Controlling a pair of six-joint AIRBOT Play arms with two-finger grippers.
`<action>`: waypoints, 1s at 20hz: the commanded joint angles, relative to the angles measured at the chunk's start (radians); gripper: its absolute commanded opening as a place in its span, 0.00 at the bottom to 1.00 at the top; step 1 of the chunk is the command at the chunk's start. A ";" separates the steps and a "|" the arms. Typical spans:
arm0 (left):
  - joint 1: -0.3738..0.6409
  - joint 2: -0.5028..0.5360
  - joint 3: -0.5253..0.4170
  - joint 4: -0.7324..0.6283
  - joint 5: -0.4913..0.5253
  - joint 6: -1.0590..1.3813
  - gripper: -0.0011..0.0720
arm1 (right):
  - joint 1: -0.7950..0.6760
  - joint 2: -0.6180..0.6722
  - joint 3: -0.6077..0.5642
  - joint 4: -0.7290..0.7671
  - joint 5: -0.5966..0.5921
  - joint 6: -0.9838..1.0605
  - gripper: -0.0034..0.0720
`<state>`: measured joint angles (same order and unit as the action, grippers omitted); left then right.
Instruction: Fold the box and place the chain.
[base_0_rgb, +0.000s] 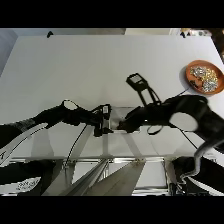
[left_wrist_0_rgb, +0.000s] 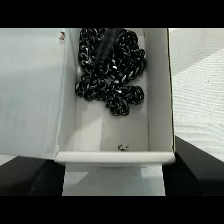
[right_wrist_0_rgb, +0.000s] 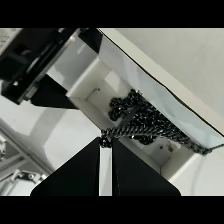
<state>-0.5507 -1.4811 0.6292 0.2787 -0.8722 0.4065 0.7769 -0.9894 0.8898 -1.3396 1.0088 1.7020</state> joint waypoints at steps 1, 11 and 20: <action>0.000 0.001 0.000 0.000 0.000 0.000 0.11 | 0.006 -0.126 0.001 -0.002 -0.031 0.001 0.07; 0.000 0.001 0.000 0.000 0.000 0.000 0.11 | -0.044 -0.100 0.069 -0.031 0.171 -0.118 0.68; 0.000 0.001 0.000 -0.001 0.000 0.000 0.11 | -0.521 -0.008 0.050 -0.204 0.217 -0.132 0.46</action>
<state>-0.5507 -1.4811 0.6292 0.2783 -0.8722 0.4065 0.4114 -0.9924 0.9543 -1.5055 1.2480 1.5738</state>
